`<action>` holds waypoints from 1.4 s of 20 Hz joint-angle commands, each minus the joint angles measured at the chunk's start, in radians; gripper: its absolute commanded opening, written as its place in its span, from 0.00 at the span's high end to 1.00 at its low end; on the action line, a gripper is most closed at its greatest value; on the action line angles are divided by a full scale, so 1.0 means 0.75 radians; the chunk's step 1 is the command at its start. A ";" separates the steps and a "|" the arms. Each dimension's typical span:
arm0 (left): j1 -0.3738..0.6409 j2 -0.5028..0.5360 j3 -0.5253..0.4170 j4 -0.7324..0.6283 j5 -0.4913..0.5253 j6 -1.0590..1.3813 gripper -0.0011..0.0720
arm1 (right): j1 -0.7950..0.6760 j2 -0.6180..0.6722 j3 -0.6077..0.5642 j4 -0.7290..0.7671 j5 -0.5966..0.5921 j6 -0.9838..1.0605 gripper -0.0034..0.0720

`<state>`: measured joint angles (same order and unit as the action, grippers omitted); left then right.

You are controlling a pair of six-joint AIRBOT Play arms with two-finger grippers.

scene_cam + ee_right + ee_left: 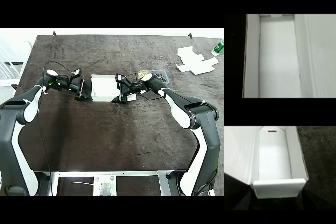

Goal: Fold the box and place the chain.

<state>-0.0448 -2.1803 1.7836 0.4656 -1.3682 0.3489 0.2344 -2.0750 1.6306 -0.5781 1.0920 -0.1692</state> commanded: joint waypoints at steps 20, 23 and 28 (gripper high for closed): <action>-0.004 -0.001 0.033 0.095 0.046 -0.109 0.00 | 0.002 -0.001 -0.001 0.002 0.002 0.001 0.20; 0.021 -0.001 0.033 0.097 0.039 -0.100 0.00 | 0.002 -0.001 -0.001 0.002 0.002 0.001 0.20; 0.029 -0.001 0.034 0.070 -0.001 -0.033 0.00 | 0.002 -0.001 -0.001 0.002 0.002 0.001 0.20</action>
